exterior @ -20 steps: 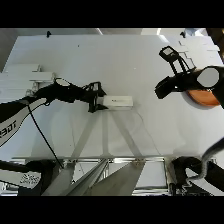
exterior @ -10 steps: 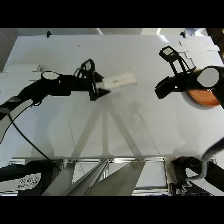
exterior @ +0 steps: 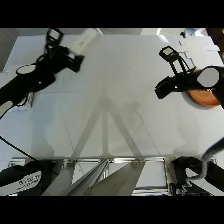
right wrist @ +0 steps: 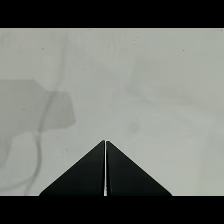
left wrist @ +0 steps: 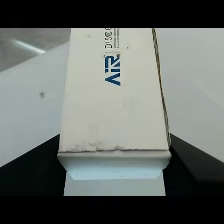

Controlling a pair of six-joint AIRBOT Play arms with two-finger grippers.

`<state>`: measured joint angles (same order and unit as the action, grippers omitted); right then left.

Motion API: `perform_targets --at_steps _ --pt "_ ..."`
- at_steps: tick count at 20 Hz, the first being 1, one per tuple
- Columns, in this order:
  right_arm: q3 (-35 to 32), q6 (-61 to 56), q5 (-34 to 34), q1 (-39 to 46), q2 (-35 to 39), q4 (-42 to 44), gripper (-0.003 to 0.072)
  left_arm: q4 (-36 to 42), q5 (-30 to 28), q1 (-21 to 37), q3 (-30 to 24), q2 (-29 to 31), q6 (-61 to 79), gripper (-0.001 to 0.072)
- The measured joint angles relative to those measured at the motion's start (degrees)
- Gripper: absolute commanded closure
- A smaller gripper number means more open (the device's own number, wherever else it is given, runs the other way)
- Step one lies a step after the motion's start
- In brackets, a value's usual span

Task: Fold the box and place the chain.

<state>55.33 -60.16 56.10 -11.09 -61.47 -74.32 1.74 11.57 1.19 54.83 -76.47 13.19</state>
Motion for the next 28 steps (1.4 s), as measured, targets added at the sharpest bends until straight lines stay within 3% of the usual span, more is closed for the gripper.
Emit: perform_targets --at_steps 6,15,16,17,19,23,28 --pt "0.0 0.0 0.0 0.0 0.0 0.0 0.0672 3.6 -14.2 5.5 0.0 -1.7 -2.7 0.0699" --pt "0.0 0.0 0.0 0.0 0.0 0.0 0.0672 9.9 -18.0 4.0 0.0 -13.7 -2.8 0.0689" --pt "0.0 0.0 0.0 0.0 0.0 0.0 0.0672 10.3 -18.2 3.7 0.0 -15.0 -2.8 0.0608" --pt "0.0 0.0 0.0 0.0 0.0 0.0 0.0672 10.5 -18.2 3.5 0.0 -16.0 -2.9 0.0432" --pt "0.0 0.0 0.0 0.0 0.0 0.0 0.0672 10.9 -18.5 3.3 0.0 -17.2 -2.8 -0.0002" --pt "0.0 0.0 0.0 0.0 0.0 0.0 0.0672 11.3 -20.0 2.9 0.0 -16.8 -2.7 0.0008" --pt "0.0 0.0 0.0 0.0 0.0 0.0 0.0672 11.8 -26.4 1.7 0.0 -9.0 -1.4 0.001"
